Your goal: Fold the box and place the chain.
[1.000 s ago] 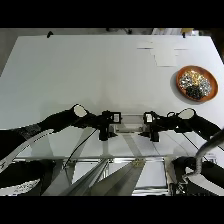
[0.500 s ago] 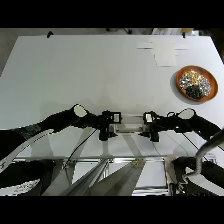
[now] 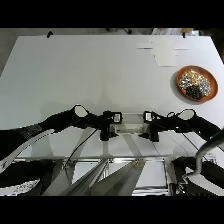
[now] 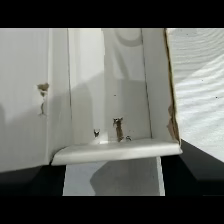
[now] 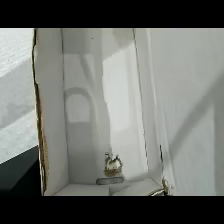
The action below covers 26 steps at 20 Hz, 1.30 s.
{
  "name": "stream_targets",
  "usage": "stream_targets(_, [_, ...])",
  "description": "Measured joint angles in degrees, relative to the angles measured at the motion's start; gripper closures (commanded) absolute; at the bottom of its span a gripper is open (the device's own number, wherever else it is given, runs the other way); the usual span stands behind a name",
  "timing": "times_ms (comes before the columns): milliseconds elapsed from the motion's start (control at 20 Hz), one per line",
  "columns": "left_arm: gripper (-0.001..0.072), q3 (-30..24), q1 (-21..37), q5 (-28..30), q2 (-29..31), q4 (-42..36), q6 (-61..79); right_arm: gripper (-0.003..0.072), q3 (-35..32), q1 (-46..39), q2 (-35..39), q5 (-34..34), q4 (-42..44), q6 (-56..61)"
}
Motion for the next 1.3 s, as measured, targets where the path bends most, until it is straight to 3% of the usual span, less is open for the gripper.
stream_targets(300, [0.05,0.0,0.02,-0.37,0.02,0.2,-0.02,-0.0018,0.0,0.0,8.33,1.68,-8.66,9.4])
stream_targets(650, [0.05,0.0,0.02,-0.42,0.02,0.17,-0.07,0.0003,0.0,0.0,23.23,7.02,-19.06,21.14])
stream_targets(850, [0.05,0.0,0.02,-0.42,0.04,0.17,-0.07,0.0228,0.0,0.0,31.06,8.24,-16.94,24.85])
stream_targets(1000, [0.05,0.0,0.02,-0.42,0.04,0.17,-0.04,0.0625,0.0,0.0,34.64,8.74,-13.0,25.9])
stream_targets(1050, [0.05,0.0,0.02,-0.42,0.02,0.17,-0.04,0.0665,0.0,0.0,35.34,9.01,-11.15,26.12])
stream_targets(1300, [0.05,0.0,0.02,-0.42,0.02,0.15,-0.04,0.0665,0.0,2.27,35.34,6.05,-4.94,26.8])
